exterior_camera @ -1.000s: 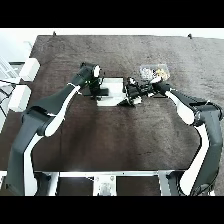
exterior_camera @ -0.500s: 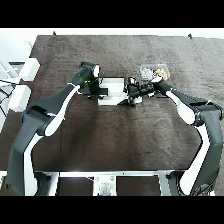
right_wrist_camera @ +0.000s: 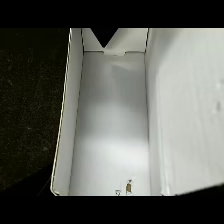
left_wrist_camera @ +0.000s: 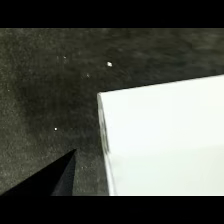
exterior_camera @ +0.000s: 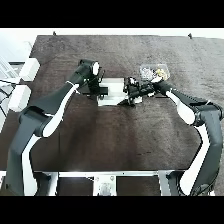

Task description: Fold the box and place the chain.

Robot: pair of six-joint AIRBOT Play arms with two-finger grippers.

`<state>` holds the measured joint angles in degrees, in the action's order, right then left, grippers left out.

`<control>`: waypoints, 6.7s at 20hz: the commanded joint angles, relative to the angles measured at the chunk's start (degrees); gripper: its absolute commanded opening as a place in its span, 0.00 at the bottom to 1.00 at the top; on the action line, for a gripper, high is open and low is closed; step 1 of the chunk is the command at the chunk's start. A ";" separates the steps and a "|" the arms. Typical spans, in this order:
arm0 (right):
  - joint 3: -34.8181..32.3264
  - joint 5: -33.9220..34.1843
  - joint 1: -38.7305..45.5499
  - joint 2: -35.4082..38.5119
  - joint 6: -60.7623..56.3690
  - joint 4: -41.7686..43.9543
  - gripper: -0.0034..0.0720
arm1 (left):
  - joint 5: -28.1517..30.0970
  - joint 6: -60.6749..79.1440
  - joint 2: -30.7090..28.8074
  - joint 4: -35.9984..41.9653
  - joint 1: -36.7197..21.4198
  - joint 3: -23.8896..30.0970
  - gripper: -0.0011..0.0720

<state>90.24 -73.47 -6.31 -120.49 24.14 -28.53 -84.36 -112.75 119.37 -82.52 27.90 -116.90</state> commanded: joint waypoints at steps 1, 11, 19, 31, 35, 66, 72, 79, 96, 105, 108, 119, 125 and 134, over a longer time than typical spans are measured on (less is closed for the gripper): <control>-0.02 -0.04 -0.04 -0.02 -0.09 0.02 0.71 | -0.52 2.56 -1.99 0.96 0.02 -0.15 0.61; -0.02 -0.04 -0.04 -0.02 -0.07 0.02 0.71 | -4.98 38.66 -11.10 17.55 -5.81 -0.68 0.61; -0.02 -0.04 -0.04 -0.02 -0.07 0.02 0.71 | -2.12 104.10 -11.02 37.09 -17.57 12.41 0.97; -0.02 -0.04 -0.04 -0.02 -0.09 0.02 0.71 | 17.81 126.79 -8.20 47.06 -19.71 27.34 1.00; -0.02 -0.04 -0.04 -0.02 -0.09 0.02 0.71 | 18.03 126.77 -7.93 47.08 -19.71 27.34 1.00; -0.02 -0.04 -0.04 -0.02 -0.07 0.02 0.71 | 16.39 123.73 -7.65 47.01 -17.46 27.65 1.00; -0.02 -0.04 -0.04 -0.02 -0.09 0.02 0.71 | 16.87 123.47 -6.45 46.95 -16.83 27.65 1.00; -0.02 -0.04 -0.04 -0.02 -0.09 0.02 0.71 | 19.98 123.82 -4.13 49.40 -15.45 27.65 1.00; -0.02 -0.04 -0.04 -0.02 -0.09 0.02 0.71 | 18.80 128.23 -1.33 55.25 -18.01 27.65 1.00; -0.02 -0.04 -0.04 -0.02 -0.07 0.02 0.71 | 19.50 130.84 -0.24 57.68 -17.70 27.65 1.00; -0.02 -0.04 -0.04 -0.02 -0.09 0.02 0.71 | 20.02 131.27 -0.26 58.18 -17.59 27.63 1.00; -0.02 -0.04 -0.04 -0.02 -0.09 0.02 0.71 | 21.77 132.30 -0.26 58.58 -16.22 27.65 1.00; -0.02 -0.04 -0.04 -0.02 -0.09 0.00 0.71 | 21.49 132.30 -0.26 58.58 -16.22 27.65 0.99; -0.02 -0.04 -0.04 -0.02 -0.09 0.02 0.71 | 22.71 132.32 -0.26 57.61 -16.22 27.65 0.74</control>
<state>90.24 -73.43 -6.28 -120.49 24.05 -28.51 -62.46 19.59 119.07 -24.45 11.68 -89.21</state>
